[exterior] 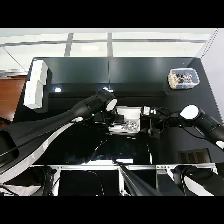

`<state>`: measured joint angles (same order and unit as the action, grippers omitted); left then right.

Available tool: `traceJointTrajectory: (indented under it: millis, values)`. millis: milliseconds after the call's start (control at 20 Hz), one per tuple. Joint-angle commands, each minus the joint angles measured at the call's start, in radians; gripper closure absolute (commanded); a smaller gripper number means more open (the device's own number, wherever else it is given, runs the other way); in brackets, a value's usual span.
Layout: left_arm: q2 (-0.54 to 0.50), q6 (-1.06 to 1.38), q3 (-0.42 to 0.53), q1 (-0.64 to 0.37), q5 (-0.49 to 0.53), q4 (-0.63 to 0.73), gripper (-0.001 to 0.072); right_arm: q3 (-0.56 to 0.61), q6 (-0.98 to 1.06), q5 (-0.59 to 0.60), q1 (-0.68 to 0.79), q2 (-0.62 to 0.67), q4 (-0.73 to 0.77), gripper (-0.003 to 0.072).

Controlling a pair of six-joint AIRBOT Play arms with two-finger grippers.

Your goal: Fold the box and place the chain.

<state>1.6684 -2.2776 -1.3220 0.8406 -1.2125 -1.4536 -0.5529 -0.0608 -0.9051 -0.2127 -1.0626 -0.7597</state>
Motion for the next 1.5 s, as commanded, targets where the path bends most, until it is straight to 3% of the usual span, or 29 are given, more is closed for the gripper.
traceJointTrajectory:
  millis: [0, 50, 100, 200, 400, 450, 650, 800, 950, 1150, 1250, 1450]
  values:
    - [0.000, 0.000, -0.001, 0.000, 0.000, 0.000, 0.0683, 0.000, -0.018, 0.009, -0.033, -0.008, 0.006, 0.0410]
    - [0.000, 0.000, -0.001, 0.000, 0.000, 0.000, 0.0683, 0.000, -0.018, 0.009, -0.037, -0.008, -0.011, 0.0498]
    - [0.000, 0.000, -0.001, 0.000, 0.000, 0.000, 0.0683, 0.000, -0.017, 0.008, -0.037, -0.008, -0.023, 0.0499]
    - [0.000, 0.000, -0.001, 0.000, 0.000, 0.000, 0.0684, 0.000, -0.003, 0.008, -0.037, -0.008, -0.030, 0.0625]
    - [0.000, 0.000, -0.001, 0.000, 0.001, 0.000, 0.0683, 0.000, 0.018, 0.001, -0.037, -0.008, -0.035, 0.0632]
    - [0.000, 0.000, -0.001, 0.000, 0.001, 0.000, 0.0683, -0.001, 0.047, 0.003, -0.037, -0.006, -0.052, 0.0669]
    - [0.000, 0.000, -0.001, 0.000, 0.001, 0.000, 0.0683, -0.039, 0.423, 0.001, -0.037, 0.022, -0.223, 0.0669]
    - [0.000, 0.000, -0.001, 0.000, 0.000, 0.000, 0.0683, -0.099, 0.610, -0.089, -0.037, 0.094, -0.293, 0.0669]
    - [0.000, 0.000, -0.001, 0.000, 0.000, 0.000, 0.0683, -0.156, 0.696, -0.146, -0.037, 0.164, -0.149, 0.0669]
    - [0.000, 0.000, -0.001, 0.000, 0.002, 0.000, 0.0683, -0.150, 0.697, -0.065, -0.037, 0.172, 0.210, 0.0666]
    - [0.000, 0.000, -0.001, 0.000, 0.001, 0.000, 0.0683, -0.139, 0.722, -0.021, -0.037, 0.170, 0.216, 0.0420]
    - [0.000, 0.000, -0.001, 0.000, 0.001, 0.001, 0.0683, -0.138, 0.812, -0.014, -0.002, 0.170, -0.091, 0.0418]
